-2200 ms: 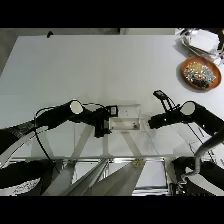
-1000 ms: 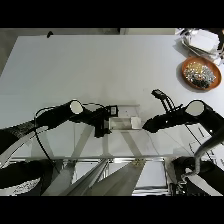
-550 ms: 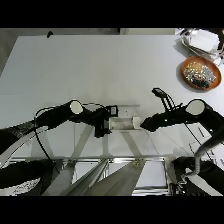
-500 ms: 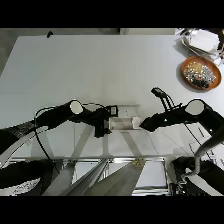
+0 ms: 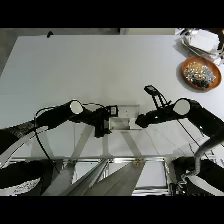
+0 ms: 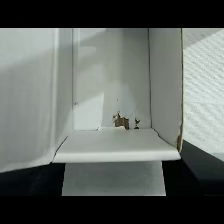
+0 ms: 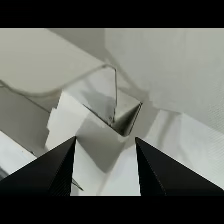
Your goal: Fold the box and place the chain.
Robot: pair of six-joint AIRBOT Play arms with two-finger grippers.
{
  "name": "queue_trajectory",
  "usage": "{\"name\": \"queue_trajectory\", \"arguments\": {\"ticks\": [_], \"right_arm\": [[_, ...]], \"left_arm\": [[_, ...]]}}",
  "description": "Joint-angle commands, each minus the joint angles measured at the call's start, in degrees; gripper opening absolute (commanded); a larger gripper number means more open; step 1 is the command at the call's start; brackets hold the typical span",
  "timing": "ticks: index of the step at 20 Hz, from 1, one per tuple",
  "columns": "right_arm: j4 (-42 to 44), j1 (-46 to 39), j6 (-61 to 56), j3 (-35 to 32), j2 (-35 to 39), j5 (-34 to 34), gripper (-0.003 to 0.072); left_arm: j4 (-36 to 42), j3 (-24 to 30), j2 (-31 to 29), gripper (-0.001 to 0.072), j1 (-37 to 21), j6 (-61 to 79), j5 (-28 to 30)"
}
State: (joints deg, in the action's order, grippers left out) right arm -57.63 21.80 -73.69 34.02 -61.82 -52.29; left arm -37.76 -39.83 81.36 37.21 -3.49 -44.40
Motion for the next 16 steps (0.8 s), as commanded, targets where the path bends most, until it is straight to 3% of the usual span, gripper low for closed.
{"name": "queue_trajectory", "arguments": {"ticks": [1, 10, 16], "right_arm": [[-6.5, 4.2, -10.1, 3.5, -2.2, -1.2, 0.0414], [-15.6, 11.7, -24.7, 4.7, -3.2, -1.1, 0.0391], [-19.5, 15.5, -32.5, 10.9, -10.4, -4.0, 0.039]], "left_arm": [[0.0, 0.0, 0.0, 0.0286, 0.0, 0.0, 0.0], [0.0, 0.0, 0.0, 0.0286, 0.0, 0.0, 0.0], [0.0, 0.0, 0.0, 0.0286, 0.0, 0.0, 0.0]]}}
